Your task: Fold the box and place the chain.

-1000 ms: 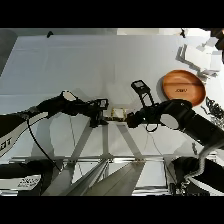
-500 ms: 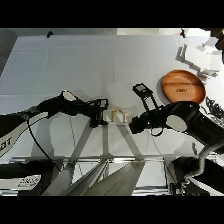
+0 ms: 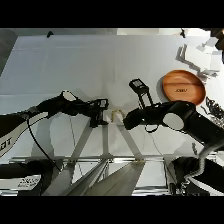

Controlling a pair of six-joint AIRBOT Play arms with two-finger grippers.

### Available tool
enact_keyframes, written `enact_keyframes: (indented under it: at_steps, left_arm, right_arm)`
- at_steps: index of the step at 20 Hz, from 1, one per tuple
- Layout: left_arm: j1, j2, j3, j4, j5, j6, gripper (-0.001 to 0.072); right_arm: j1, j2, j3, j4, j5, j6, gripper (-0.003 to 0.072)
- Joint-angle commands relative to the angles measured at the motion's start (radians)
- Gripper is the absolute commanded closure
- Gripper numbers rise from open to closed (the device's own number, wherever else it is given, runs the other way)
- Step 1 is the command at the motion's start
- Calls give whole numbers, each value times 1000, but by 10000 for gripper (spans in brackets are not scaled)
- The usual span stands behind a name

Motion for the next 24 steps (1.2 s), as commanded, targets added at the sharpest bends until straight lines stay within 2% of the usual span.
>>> enact_keyframes:
  at_steps: [1,4,12,20,24]
  left_arm:
    - [0,0,0,0,0,0,365]
    - [0,0,0,0,0,0,365]
    - [0,0,0,0,0,0,365]
    - [0,0,0,0,0,0,365]
    - [0,0,0,0,0,0,365]
  right_arm:
    - [0,-42,1,-9,-56,-8,676]
    - [0,-64,1,-28,-150,-3,676]
    - [0,-111,1,-56,-179,-3,676]
    - [0,-110,1,-69,-170,-3,676]
    - [0,-14,1,-70,-75,-36,676]
